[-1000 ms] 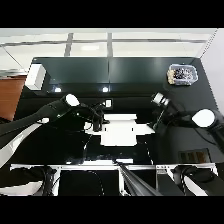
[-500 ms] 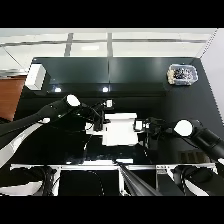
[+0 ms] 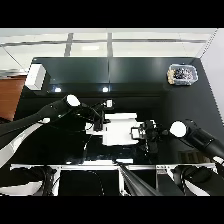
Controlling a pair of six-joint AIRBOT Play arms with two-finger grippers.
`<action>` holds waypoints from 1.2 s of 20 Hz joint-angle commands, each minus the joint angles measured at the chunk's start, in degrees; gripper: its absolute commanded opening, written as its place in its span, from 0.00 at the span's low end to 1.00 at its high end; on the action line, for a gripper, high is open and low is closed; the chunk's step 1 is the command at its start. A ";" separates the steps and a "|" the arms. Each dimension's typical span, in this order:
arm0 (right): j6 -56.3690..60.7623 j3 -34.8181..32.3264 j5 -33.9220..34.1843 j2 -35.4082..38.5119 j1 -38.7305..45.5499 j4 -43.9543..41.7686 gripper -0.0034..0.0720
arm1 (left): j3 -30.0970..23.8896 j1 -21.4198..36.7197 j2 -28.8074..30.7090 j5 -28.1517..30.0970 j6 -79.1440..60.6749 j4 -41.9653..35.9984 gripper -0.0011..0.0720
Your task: Fold the box and place the chain.
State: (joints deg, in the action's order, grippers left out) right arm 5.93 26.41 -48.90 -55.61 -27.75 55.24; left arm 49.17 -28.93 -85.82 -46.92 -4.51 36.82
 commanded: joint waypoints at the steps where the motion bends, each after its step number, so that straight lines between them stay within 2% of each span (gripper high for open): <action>1: -1.25 -0.04 5.09 -1.84 -2.08 -1.51 0.98 | -0.04 -0.02 -0.04 -0.09 -0.02 0.00 0.05; 9: -0.39 -0.02 11.50 -2.32 -2.80 -3.04 0.98 | -0.04 -0.02 -0.04 -0.22 0.00 0.00 0.05; 11: -0.46 0.00 9.68 -2.32 -2.80 -2.60 0.98 | -0.04 -0.02 -0.04 -0.22 0.00 0.00 0.05; 15: -0.57 1.29 1.46 -2.25 -2.78 1.36 0.98 | -0.04 -0.02 -0.04 -0.22 0.00 0.00 0.05; 17: -4.94 3.15 -0.87 -2.25 -2.78 3.10 0.98 | -0.04 -0.02 -0.04 -0.24 0.00 0.00 0.05; 24: -8.00 5.11 -1.40 -3.65 -2.64 3.43 0.98 | -0.04 -0.02 -0.04 -0.24 0.00 0.02 0.05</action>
State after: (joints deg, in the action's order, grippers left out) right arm 0.19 31.07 -49.52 -58.65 -30.41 58.26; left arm 49.17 -28.93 -85.82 -47.11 -4.51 36.82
